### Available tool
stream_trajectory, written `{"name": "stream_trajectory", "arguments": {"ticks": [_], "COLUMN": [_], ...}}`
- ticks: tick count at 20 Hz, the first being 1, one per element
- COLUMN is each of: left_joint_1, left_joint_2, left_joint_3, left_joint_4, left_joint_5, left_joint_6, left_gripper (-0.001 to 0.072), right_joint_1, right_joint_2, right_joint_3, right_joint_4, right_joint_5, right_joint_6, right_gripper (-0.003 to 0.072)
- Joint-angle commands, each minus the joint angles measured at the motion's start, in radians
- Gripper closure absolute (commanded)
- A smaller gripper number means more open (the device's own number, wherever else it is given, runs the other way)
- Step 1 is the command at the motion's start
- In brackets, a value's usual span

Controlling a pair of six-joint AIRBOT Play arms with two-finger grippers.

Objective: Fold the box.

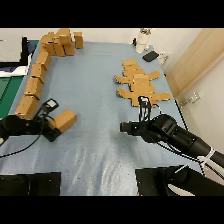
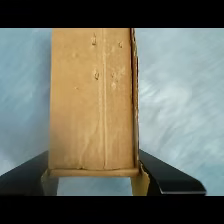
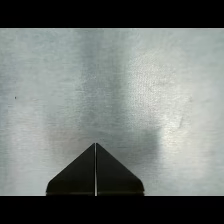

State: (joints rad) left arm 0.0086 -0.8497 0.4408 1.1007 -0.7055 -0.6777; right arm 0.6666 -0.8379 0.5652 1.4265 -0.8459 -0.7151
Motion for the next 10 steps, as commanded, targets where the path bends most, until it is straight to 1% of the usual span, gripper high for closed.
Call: {"name": "stream_trajectory", "arguments": {"ticks": [1, 3, 5, 8, 10], "left_joint_1": [0.167, 0.236, 0.294, 0.368, 0.404], "left_joint_2": [0.078, 0.127, 0.155, 0.16, 0.159], "left_joint_3": [0.001, 0.001, 0.001, 0.0, -0.001], "left_joint_4": [0.2, 0.233, 0.272, 0.349, 0.417], "left_joint_5": [-0.129, -0.168, -0.238, -0.381, -0.416], "left_joint_6": [-0.181, -0.238, -0.267, -0.33, -0.408], "left_gripper": [0.0177, 0.0177, 0.0177, 0.0178, 0.0177], "right_joint_1": [0.0, 0.0, 0.0, 0.0, 0.0], "right_joint_2": [0.0, 0.0, 0.0, 0.0, 0.0], "right_joint_3": [0.001, 0.001, 0.001, 0.001, 0.001], "right_joint_4": [-0.045, -0.056, -0.068, -0.087, -0.095], "right_joint_5": [0.0, 0.0, 0.0, 0.0, 0.0], "right_joint_6": [0.0, 0.0, 0.0, 0.0, 0.0], "right_gripper": [0.0681, 0.0681, 0.0681, 0.0681, 0.0681]}}
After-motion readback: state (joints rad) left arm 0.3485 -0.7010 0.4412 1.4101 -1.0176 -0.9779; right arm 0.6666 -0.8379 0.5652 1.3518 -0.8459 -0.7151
